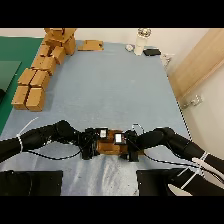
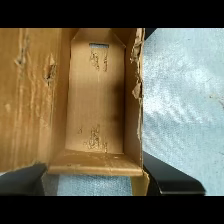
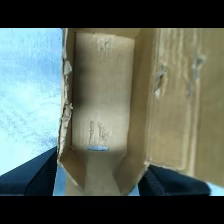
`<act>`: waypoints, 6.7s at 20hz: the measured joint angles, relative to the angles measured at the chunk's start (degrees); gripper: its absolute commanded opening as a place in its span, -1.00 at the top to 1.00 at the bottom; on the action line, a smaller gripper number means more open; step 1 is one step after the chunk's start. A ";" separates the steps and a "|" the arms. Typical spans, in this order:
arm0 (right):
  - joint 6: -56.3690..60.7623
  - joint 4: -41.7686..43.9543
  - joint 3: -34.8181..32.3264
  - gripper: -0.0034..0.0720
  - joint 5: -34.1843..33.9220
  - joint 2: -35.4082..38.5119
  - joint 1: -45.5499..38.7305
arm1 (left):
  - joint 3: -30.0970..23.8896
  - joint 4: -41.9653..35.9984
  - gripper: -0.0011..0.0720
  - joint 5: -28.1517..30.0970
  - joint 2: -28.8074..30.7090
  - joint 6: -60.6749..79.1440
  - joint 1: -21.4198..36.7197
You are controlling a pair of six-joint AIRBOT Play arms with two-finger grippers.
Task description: Fold the box.
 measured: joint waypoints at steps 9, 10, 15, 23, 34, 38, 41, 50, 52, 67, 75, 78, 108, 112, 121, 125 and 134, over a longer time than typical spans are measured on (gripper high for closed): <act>11.76 -8.70 0.00 -0.97 -5.86 10.14 0.00 | 0.00 0.00 -0.39 0.02 0.00 0.00 -0.02; 15.26 -9.64 0.07 -0.97 -6.75 11.61 0.00 | 0.00 0.00 -0.39 0.00 0.00 0.00 0.00; 39.69 -10.10 1.18 -0.97 -10.16 17.51 0.00 | 0.00 0.00 -0.39 0.02 0.00 0.02 -0.02; 73.33 1.51 1.60 -0.97 -12.20 20.02 0.02 | 0.00 -0.02 -0.39 0.00 0.00 0.02 -0.02; 105.33 5.27 1.60 0.90 -7.15 14.27 0.02 | 0.00 -0.02 -0.39 0.02 0.00 0.02 -0.02; 106.47 7.43 4.00 0.90 -0.90 10.36 0.00 | 0.00 -0.02 -0.39 0.02 0.00 0.02 -0.02; 103.21 6.36 8.17 0.90 3.28 6.62 -0.44 | 0.00 0.00 -0.39 0.02 0.00 0.02 -0.02; 90.36 4.00 11.78 0.90 6.08 -12.07 -1.99 | 0.00 -0.02 -0.39 0.02 0.00 0.02 -0.02; 87.36 4.22 11.91 0.90 6.14 -13.77 -2.08 | 0.00 -0.02 -0.39 0.02 0.00 0.02 -0.02; 75.69 -20.81 18.21 0.74 -19.32 10.36 -1.55 | 0.00 -0.02 -0.39 0.04 0.00 0.04 -0.02; 49.46 -19.47 7.80 -0.31 -23.58 13.62 1.81 | 0.00 -0.02 -0.39 0.04 0.00 0.02 -0.02; 43.65 -20.28 6.67 -0.31 -18.73 12.96 2.10 | 0.00 -0.02 -0.39 0.04 0.00 0.04 -0.02; 15.15 -9.03 5.97 -0.32 -2.97 0.42 6.73 | 0.00 0.04 -0.39 0.04 0.00 0.07 -0.02; 14.88 -8.41 5.92 -0.32 -1.99 0.04 6.82 | 0.00 0.02 -0.39 0.02 0.00 0.04 0.00; 39.17 -24.79 10.60 0.90 -11.78 1.70 6.80 | 0.00 0.07 -0.39 0.04 0.00 0.15 -0.02; 71.43 -44.33 14.64 0.91 -25.66 3.54 4.24 | 0.00 -0.04 -0.39 0.04 0.00 0.04 -0.02; 91.19 -32.65 6.56 0.90 -23.76 4.07 -8.22 | 0.00 -0.02 -0.39 0.04 0.00 0.02 -0.02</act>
